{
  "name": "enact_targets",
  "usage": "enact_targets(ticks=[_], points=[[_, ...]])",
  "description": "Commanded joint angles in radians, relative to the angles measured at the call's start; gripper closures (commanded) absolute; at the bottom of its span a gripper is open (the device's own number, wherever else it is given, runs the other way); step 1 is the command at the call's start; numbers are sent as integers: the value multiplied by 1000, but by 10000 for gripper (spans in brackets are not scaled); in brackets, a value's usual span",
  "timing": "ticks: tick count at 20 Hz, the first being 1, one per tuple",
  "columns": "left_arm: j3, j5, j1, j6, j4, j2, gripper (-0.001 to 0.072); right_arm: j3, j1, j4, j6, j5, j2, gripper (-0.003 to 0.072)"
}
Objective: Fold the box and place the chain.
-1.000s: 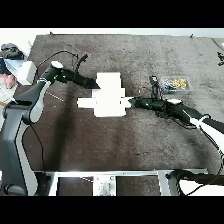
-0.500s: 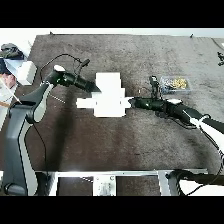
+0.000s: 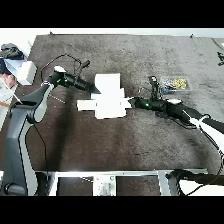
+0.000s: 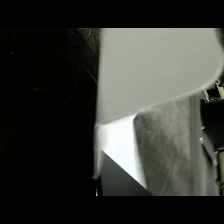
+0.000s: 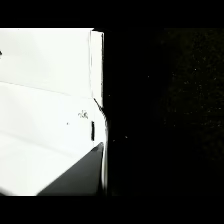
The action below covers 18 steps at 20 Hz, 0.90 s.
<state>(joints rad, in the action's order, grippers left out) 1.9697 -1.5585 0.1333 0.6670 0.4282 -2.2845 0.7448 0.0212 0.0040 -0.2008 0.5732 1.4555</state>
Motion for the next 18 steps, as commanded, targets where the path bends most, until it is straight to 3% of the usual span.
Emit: enact_targets(ticks=[1, 5, 11, 18], points=[[1, -5, -1, -89, 13, 0, 701, 1, 23, 0, 0, -13, -16, 349], [1, 5, -1, -196, 5, 6, 702, 1, 124, 0, 0, -8, -108, 347], [0, 65, -1, -647, -14, 14, 701, 1, 177, -45, -1, 18, -170, 348], [0, 101, -4, -755, 0, 14, 704, 1, 175, -45, -1, 25, -169, 349]])
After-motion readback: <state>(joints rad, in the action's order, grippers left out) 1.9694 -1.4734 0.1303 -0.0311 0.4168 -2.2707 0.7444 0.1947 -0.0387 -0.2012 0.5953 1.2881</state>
